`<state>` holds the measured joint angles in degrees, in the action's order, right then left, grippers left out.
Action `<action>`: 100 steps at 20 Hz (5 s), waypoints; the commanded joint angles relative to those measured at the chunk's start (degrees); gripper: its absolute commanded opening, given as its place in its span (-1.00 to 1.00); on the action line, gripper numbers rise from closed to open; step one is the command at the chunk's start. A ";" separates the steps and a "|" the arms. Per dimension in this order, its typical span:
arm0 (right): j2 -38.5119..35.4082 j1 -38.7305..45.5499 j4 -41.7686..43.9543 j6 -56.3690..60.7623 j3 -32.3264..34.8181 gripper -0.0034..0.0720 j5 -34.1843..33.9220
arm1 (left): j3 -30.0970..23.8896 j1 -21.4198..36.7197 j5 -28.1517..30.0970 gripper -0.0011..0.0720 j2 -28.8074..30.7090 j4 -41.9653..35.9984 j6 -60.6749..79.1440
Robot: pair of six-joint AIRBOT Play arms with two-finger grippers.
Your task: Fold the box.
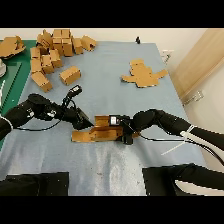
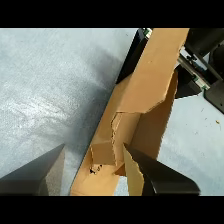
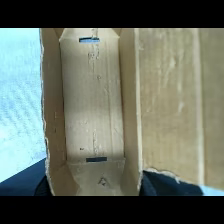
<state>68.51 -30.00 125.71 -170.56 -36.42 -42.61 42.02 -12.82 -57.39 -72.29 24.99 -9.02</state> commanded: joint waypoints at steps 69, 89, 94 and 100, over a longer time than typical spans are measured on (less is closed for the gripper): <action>0.11 0.00 0.07 0.15 0.02 0.67 0.09 | 3.76 -14.62 16.33 -0.94 -5.73 -9.51 -37.13; 0.11 0.00 0.07 0.15 0.02 0.67 0.09 | 6.12 -6.21 7.04 -0.94 -3.08 -4.31 -31.74; 0.11 0.00 0.07 0.15 0.02 0.67 0.09 | 5.31 2.45 1.07 -0.95 6.16 11.45 -26.03; 0.11 0.00 0.07 0.15 0.02 0.67 0.09 | -7.89 -2.56 7.15 -0.95 22.51 16.92 -17.46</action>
<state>68.62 -30.02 125.78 -170.41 -36.42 -42.52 40.18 -13.06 -53.08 -57.17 38.50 -32.80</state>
